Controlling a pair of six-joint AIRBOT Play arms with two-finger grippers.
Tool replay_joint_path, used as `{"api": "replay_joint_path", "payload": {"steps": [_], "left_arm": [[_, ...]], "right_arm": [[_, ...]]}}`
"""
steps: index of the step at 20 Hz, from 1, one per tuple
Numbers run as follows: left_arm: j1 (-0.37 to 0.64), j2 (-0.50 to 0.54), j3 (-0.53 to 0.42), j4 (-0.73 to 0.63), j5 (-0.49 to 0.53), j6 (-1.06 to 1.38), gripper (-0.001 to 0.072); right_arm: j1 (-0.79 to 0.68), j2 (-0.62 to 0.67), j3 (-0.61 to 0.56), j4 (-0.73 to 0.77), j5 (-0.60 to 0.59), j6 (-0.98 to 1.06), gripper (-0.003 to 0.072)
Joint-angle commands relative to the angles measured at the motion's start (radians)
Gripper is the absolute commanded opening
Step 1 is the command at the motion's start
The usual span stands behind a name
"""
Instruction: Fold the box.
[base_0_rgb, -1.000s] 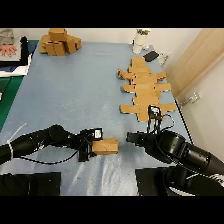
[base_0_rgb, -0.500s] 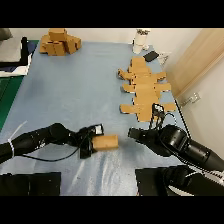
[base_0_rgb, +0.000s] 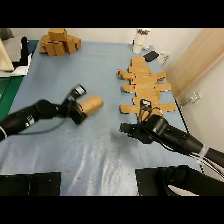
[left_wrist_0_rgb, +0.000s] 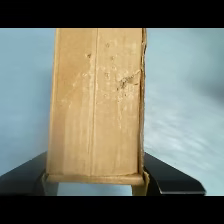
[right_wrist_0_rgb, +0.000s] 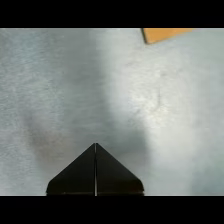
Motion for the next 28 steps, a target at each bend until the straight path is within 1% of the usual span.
{"api": "replay_joint_path", "payload": {"steps": [1, 2, 3, 4, 5, 8, 10, 12, 16, 18, 22, 25, 26, 27, 28], "left_arm": [[0.230, -0.084, 0.145, 0.041, 0.043, -0.083, 0.0364], [0.294, -0.138, 0.208, 0.041, 0.042, -0.107, 0.0364], [0.349, -0.193, 0.269, 0.042, 0.037, -0.125, 0.0384], [0.403, -0.256, 0.340, 0.041, 0.031, -0.132, 0.0457], [0.446, -0.312, 0.405, 0.041, 0.024, -0.155, 0.0494], [0.546, -0.459, 0.593, 0.041, 0.024, -0.219, 0.0493], [0.583, -0.541, 0.688, 0.042, 0.020, -0.234, 0.0492], [0.602, -0.617, 0.755, 0.042, -0.002, -0.235, 0.0492], [0.603, -0.724, 0.808, 0.124, -0.012, -0.244, 0.0492], [0.608, -0.757, 0.824, 0.127, 0.000, -0.295, 0.0493], [0.613, -0.772, 0.836, 0.127, 0.047, -0.317, 0.0492], [0.611, -0.772, 0.847, 0.127, 0.044, -0.316, 0.0494], [0.611, -0.772, 0.849, 0.128, 0.046, -0.313, 0.0545], [0.613, -0.772, 0.849, 0.128, 0.047, -0.314, 0.0716], [0.616, -0.771, 0.849, 0.128, 0.039, -0.314, 0.0716]], "right_arm": [[-0.002, -0.139, 0.076, 0.031, 0.034, -0.064, 0.0004], [-0.002, -0.171, 0.095, 0.041, 0.034, -0.075, 0.0005], [-0.002, -0.200, 0.113, 0.053, 0.034, -0.079, 0.0004], [-0.002, -0.220, 0.126, 0.063, 0.035, -0.079, 0.0005], [-0.002, -0.236, 0.135, 0.069, 0.034, -0.079, 0.0004], [-0.002, -0.245, 0.138, 0.096, 0.038, -0.078, 0.0004], [-0.002, -0.245, 0.138, 0.119, 0.038, -0.078, 0.0005], [-0.002, -0.245, 0.141, 0.122, 0.038, -0.078, 0.0004], [-0.002, -0.245, 0.141, 0.122, 0.045, -0.078, 0.0004], [-0.002, -0.245, 0.141, 0.122, 0.045, -0.077, 0.0004], [-0.002, -0.245, 0.141, 0.124, 0.046, -0.077, 0.0005], [-0.002, -0.245, 0.141, 0.124, 0.047, -0.077, 0.0004], [-0.002, -0.245, 0.141, 0.124, 0.048, -0.077, 0.0004], [-0.002, -0.245, 0.141, 0.130, 0.047, -0.078, 0.0004], [-0.002, -0.245, 0.141, 0.134, 0.048, -0.077, 0.0004]]}}
